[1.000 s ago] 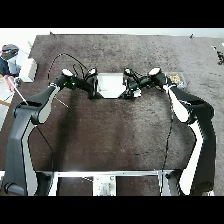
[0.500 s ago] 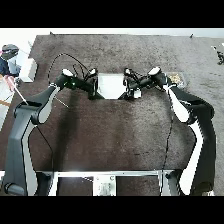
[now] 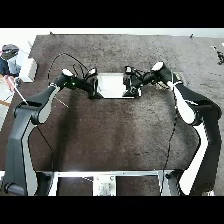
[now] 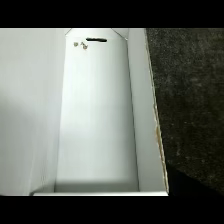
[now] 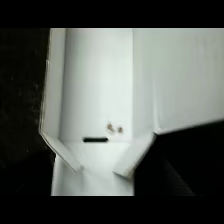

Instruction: Fold the box and place the chain.

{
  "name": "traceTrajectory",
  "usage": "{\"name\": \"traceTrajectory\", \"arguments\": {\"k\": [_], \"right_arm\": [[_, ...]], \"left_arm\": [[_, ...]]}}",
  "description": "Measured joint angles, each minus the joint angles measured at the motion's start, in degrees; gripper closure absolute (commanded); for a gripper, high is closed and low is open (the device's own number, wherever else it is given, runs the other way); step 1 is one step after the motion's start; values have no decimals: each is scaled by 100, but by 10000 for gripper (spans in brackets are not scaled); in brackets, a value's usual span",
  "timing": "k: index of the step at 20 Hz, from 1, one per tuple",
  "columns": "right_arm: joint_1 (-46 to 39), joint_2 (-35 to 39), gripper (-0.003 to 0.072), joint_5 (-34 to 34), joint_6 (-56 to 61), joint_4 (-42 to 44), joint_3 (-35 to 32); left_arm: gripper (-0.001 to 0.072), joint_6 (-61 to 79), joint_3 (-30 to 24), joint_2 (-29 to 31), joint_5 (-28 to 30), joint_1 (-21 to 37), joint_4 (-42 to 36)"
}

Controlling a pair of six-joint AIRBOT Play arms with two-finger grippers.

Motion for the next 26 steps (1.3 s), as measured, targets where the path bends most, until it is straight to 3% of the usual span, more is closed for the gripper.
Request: {"name": "traceTrajectory", "arguments": {"k": [5,6,7,8,15,21,26], "right_arm": [[-164,446,-26,26,339,-341,0],[-203,535,144,28,461,-326,0],[-245,614,534,39,667,-236,0],[-264,669,675,52,896,-61,0],[28,649,679,55,1648,1318,0],[168,463,680,-966,1727,1436,2],[186,151,680,-1274,1746,1263,2]], "left_arm": [[264,0,0,0,7,0,0],[264,0,0,0,9,0,0],[264,0,0,0,9,0,0],[264,0,0,0,11,0,-2],[264,0,0,0,17,0,-4],[265,-2,0,0,24,0,-7],[264,-2,0,0,22,0,-13]]}}
